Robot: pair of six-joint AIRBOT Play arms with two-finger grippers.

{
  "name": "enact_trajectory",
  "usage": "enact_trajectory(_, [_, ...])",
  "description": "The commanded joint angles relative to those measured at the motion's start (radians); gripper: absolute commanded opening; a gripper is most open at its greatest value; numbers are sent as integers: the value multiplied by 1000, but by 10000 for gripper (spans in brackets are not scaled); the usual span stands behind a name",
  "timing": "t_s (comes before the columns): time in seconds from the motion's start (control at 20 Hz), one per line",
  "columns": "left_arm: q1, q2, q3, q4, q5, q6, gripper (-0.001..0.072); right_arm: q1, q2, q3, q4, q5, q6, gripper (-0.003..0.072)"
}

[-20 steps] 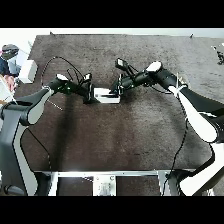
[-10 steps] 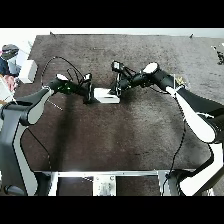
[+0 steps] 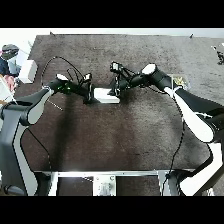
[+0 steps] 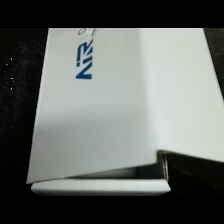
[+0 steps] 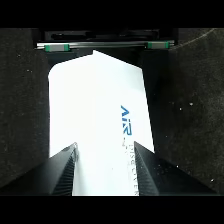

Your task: Fold the box and place the chain.

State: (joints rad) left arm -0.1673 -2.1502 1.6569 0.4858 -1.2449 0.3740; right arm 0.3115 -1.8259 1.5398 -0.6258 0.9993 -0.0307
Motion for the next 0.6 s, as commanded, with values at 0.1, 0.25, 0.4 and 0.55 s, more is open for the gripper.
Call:
enact_trajectory(0.1, [1, 0, 1, 0, 0, 0, 394, 20, -1, 0, -48, -40, 8, 418])
enact_trajectory(0.25, [1, 0, 1, 0, 0, 0, 394, 22, 1, 0, -55, -76, 8, 417])
enact_trajectory(0.4, [1, 0, 1, 0, 0, 0, 394, 21, 3, 0, -55, -117, 8, 336])
enact_trajectory(0.55, [1, 0, 1, 0, 0, 0, 394, 22, 11, 1, -51, -116, 8, 335])
